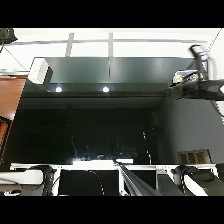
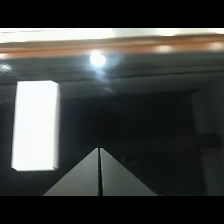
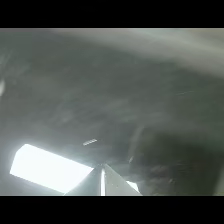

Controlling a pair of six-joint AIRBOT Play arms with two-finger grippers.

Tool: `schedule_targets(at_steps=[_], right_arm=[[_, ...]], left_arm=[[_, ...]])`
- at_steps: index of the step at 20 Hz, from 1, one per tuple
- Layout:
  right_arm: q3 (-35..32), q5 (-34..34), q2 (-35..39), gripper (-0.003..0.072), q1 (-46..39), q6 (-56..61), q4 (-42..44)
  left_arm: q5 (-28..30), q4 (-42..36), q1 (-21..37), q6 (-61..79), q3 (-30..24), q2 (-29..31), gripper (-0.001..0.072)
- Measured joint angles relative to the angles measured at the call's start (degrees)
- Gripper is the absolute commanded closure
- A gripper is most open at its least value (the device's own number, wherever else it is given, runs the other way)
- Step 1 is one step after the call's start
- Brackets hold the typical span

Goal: Fold the box and place the chain.

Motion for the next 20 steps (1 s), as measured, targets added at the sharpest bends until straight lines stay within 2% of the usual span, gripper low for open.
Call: schedule_targets(at_steps=[1, 3, 7, 9, 11, 13, 15, 20], right_arm=[[-0.6, -1.6, 1.5, 0.0669, -1.5, 0.2, -0.8], [-3.9, -7.1, 4.5, 0.0669, -3.7, 0.3, -1.5], [-14.8, -19.3, 7.8, 0.0668, -5.0, 0.3, -1.0], [-18.8, -22.6, 8.3, 0.0668, -5.2, 0.2, -0.9], [-21.0, -24.9, 8.7, 0.0668, -5.3, 0.1, -0.9], [-22.1, -25.7, 8.9, 0.0668, -5.3, 0.0, -1.0], [-22.7, -25.9, 8.9, 0.0668, -5.4, 0.0, -1.1], [-23.2, -26.3, 9.0, 0.0667, -5.4, 0.0, -1.1]], left_arm=[[1.0, -0.5, -1.0, 0.0, -4.6, 4.3, 0.0688], [5.5, -1.3, -3.6, 0.0, -17.8, 14.4, 0.0687], [19.8, -2.1, -9.2, 1.5, -51.1, 37.7, 0.0685], [25.5, -2.1, -10.4, 0.6, -66.4, 48.9, 0.0684], [29.8, -2.2, -10.5, -0.5, -77.0, 57.4, 0.0684], [32.4, -2.2, -10.1, -1.0, -83.4, 63.5, 0.0684], [33.7, -2.1, -9.9, -1.3, -86.9, 67.2, 0.0684], [34.3, -2.0, -9.7, -1.7, -89.8, 70.6, 0.0684]])
